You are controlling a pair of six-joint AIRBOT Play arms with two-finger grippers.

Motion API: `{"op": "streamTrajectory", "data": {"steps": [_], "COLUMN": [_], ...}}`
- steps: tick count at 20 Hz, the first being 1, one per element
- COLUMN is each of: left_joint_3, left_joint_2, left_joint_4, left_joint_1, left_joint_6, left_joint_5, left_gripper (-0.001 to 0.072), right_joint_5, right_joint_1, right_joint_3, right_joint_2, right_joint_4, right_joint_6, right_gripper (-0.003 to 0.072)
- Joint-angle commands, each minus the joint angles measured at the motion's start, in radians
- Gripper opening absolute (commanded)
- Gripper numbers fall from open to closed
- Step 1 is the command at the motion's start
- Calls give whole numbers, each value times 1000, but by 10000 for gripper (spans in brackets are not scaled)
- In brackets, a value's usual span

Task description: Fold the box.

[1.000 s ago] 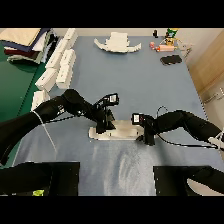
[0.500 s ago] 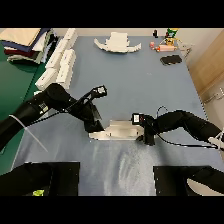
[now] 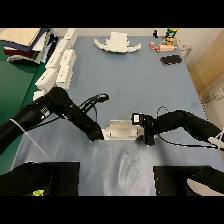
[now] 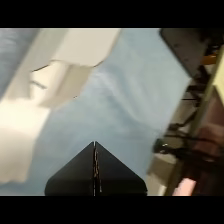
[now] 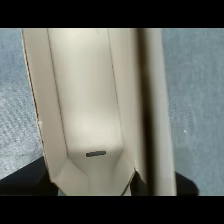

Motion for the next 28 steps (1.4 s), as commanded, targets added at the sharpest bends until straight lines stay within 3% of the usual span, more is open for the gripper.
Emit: {"op": "streamTrajectory", "data": {"steps": [1, 6, 12, 21, 28], "left_joint_3": [-6, 33, 34, 34, 34], "left_joint_2": [-49, -75, -101, -276, -300], "left_joint_4": [-174, -198, -217, -207, -164], "left_joint_1": [-109, -57, -20, -20, -20], "left_joint_6": [-61, -149, -216, -279, -298], "left_joint_5": [87, 298, 456, 536, 541], "left_gripper": [11, 11, 12, 11, 11], "right_joint_5": [0, 0, 0, 0, 0], "right_joint_1": [1, 1, 1, 1, 1], "right_joint_3": [0, 0, 0, 0, 0], "right_joint_2": [0, 0, 0, 0, 0], "right_joint_4": [0, 0, 0, 0, 0], "right_joint_6": [0, 0, 0, 0, 0], "right_gripper": [505, 504, 505, 505, 505]}}
